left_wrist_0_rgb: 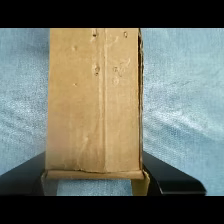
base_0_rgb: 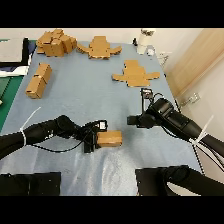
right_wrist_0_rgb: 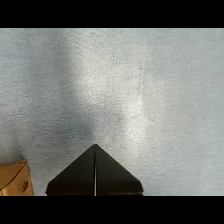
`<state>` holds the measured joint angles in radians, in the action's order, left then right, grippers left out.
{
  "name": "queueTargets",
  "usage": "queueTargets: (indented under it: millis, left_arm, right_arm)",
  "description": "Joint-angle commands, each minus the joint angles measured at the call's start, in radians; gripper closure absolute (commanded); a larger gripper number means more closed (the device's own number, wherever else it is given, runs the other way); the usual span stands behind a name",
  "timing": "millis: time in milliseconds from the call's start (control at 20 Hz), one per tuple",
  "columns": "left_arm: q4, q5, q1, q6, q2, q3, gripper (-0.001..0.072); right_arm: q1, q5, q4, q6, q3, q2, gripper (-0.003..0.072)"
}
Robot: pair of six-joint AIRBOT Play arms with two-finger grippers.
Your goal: Fold the box.
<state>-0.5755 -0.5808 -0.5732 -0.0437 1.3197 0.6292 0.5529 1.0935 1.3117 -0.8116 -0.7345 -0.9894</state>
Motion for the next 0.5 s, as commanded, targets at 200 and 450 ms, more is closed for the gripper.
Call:
queueTargets:
  millis: [200, 450]
  left_arm:
    - [-0.028, -0.024, 0.001, 0.123, -0.014, 0.002, 0.0198]
    - [-0.176, 0.008, 0.015, 0.302, -0.142, 0.002, 0.0198]
  right_arm:
    - [-0.001, 0.003, 0.005, 0.008, -0.002, -0.007, 0.0682]
    - [-0.001, 0.003, -0.008, 0.008, -0.002, -0.007, 0.0682]
